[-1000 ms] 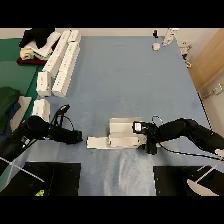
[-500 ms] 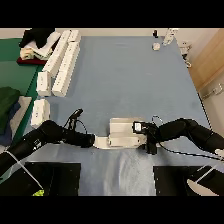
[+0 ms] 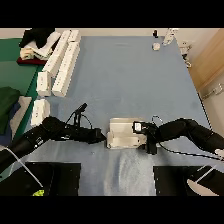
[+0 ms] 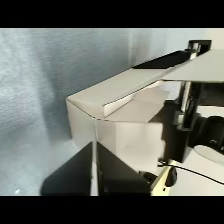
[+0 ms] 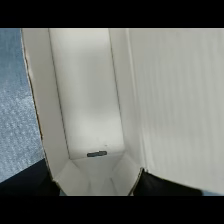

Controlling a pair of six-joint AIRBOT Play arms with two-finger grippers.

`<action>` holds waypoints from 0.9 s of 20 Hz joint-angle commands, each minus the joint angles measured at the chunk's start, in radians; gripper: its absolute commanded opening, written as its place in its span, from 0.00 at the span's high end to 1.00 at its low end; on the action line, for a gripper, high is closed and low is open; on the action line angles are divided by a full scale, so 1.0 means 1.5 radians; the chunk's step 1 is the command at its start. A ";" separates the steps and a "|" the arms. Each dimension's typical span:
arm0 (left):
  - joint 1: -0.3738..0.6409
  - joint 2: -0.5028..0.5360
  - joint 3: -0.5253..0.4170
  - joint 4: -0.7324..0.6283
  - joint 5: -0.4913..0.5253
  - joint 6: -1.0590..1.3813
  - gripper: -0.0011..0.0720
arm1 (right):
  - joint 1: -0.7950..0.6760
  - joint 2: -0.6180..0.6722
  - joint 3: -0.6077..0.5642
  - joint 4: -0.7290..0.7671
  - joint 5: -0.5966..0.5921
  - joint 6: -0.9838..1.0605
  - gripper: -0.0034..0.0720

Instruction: Fold the box.

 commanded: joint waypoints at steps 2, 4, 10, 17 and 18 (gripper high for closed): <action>-0.003 -0.002 0.004 -0.027 -0.014 0.001 0.44 | 0.001 0.001 0.000 0.000 0.000 0.000 0.26; -0.003 -0.002 0.004 -0.027 -0.016 0.001 0.44 | 0.001 0.001 0.000 0.000 0.000 0.000 0.26; -0.030 -0.002 0.014 -0.018 -0.008 -0.005 0.44 | 0.001 0.001 0.000 0.000 0.000 0.000 0.26; -0.208 -0.019 0.089 0.284 0.095 -0.400 0.52 | 0.001 0.001 0.000 -0.002 0.000 0.000 0.26; -0.232 -0.026 0.102 0.335 0.095 -0.465 0.52 | 0.001 0.001 0.000 -0.002 0.000 0.000 0.26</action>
